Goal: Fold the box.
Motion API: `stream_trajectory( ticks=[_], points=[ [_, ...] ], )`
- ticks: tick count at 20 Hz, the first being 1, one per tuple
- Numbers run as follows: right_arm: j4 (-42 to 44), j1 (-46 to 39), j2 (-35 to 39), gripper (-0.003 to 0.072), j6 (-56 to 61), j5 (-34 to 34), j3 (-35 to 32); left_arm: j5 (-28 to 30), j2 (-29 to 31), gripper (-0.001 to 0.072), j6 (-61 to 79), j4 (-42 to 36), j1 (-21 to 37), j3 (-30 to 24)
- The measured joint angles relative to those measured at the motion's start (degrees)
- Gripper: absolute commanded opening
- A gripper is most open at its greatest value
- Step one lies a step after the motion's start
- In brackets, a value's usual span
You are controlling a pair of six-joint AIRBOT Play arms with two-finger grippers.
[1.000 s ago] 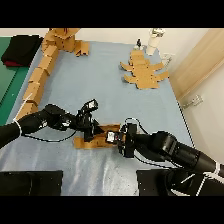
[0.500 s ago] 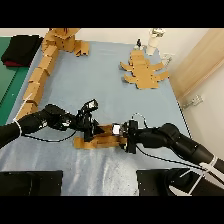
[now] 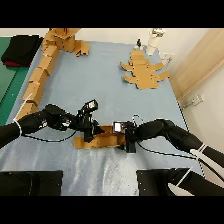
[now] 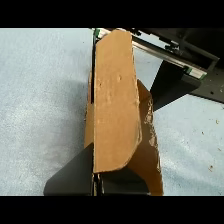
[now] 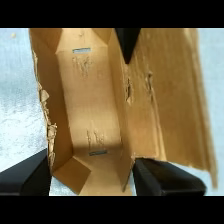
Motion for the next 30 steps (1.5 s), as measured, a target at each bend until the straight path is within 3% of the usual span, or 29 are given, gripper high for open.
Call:
stream_trajectory(
  ticks=[30],
  points=[
    [-1.42,0.07,-4.31,0.0702,-1.51,3.28,0.66,0.07,0.00,0.0012,0.00,-0.02,0.00,0.00]
  ],
)
